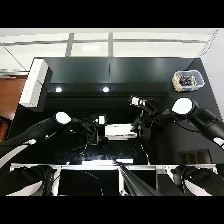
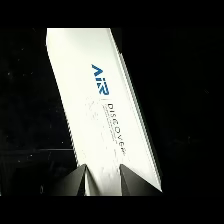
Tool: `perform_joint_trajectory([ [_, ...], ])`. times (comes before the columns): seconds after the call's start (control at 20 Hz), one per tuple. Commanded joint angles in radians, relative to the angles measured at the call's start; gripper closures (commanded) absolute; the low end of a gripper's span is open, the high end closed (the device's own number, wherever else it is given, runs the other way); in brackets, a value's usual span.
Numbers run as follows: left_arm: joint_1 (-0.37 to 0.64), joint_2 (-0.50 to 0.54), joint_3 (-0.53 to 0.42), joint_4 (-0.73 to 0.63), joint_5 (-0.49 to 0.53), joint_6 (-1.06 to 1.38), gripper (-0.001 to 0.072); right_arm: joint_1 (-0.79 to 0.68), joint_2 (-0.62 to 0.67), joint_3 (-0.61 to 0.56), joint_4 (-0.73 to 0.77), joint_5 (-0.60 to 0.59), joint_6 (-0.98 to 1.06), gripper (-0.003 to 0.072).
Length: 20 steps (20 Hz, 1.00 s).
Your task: Fold the box and place the chain.
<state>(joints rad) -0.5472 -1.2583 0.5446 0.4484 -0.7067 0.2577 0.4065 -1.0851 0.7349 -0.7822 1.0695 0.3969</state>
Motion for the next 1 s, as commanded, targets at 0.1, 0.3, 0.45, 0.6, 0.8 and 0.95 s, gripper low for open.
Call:
perform_joint_trajectory([
  [0.1, -0.001, -0.001, 0.000, 0.000, 0.000, 0.000, 0.0378, 0.001, 0.001, -0.001, 0.000, 0.008, -0.002, 0.0449],
  [0.3, -0.001, -0.001, 0.000, 0.000, 0.000, 0.000, 0.0378, 0.005, 0.000, -0.006, -0.002, 0.003, -0.002, 0.0450],
  [0.45, -0.001, -0.001, 0.000, 0.000, 0.000, 0.000, 0.0378, 0.035, 0.000, -0.015, -0.009, -0.013, -0.002, 0.0451],
  [0.6, -0.001, -0.001, 0.000, 0.000, 0.000, 0.000, 0.0378, 0.057, 0.000, -0.015, -0.027, -0.047, -0.001, 0.0450],
  [0.8, -0.001, -0.001, 0.000, 0.000, 0.000, 0.000, 0.0378, 0.057, 0.000, -0.015, -0.027, -0.057, 0.007, 0.0451],
  [0.95, -0.001, -0.001, 0.000, 0.000, 0.000, 0.000, 0.0378, 0.057, 0.004, -0.014, -0.027, -0.057, 0.007, 0.0450],
])
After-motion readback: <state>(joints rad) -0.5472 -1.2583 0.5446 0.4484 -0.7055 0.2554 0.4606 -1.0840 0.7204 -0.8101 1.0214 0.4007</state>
